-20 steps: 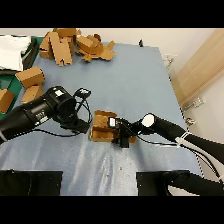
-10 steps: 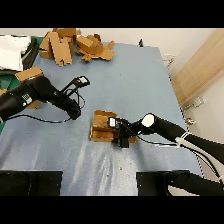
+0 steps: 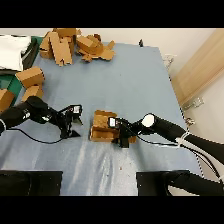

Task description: Fold the box.

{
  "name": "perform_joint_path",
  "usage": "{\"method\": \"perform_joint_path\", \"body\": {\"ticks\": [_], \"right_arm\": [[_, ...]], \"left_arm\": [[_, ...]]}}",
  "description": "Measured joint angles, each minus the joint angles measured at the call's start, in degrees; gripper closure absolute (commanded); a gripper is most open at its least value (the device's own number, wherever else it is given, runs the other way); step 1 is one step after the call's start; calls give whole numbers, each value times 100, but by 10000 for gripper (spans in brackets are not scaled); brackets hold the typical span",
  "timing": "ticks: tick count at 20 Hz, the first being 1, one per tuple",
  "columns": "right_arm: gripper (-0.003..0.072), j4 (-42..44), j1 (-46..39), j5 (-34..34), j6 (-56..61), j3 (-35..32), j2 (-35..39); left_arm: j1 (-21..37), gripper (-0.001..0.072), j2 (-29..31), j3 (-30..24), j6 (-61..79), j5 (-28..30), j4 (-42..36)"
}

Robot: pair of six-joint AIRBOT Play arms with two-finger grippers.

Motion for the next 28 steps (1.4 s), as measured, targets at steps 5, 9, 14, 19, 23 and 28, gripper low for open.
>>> {"method": "perform_joint_path", "body": {"ticks": [5,9,14,19,23,28], "right_arm": [[683,0,0,-35,0,-4,0],[684,0,0,-55,2,-4,0],[683,0,2,-61,2,-2,2],[683,0,2,-68,2,-2,2],[683,0,2,-68,0,-2,2],[683,-2,2,-68,-2,-2,2]], "left_arm": [[-254,12,0,-247,540,166,-374],[-614,12,-20,-291,584,619,-542],[-778,12,-42,-302,560,903,-820],[-990,12,-42,-302,588,1019,-953],[-1121,13,-42,-302,592,1067,-979],[-1174,13,-42,-302,553,1058,-973]]}}
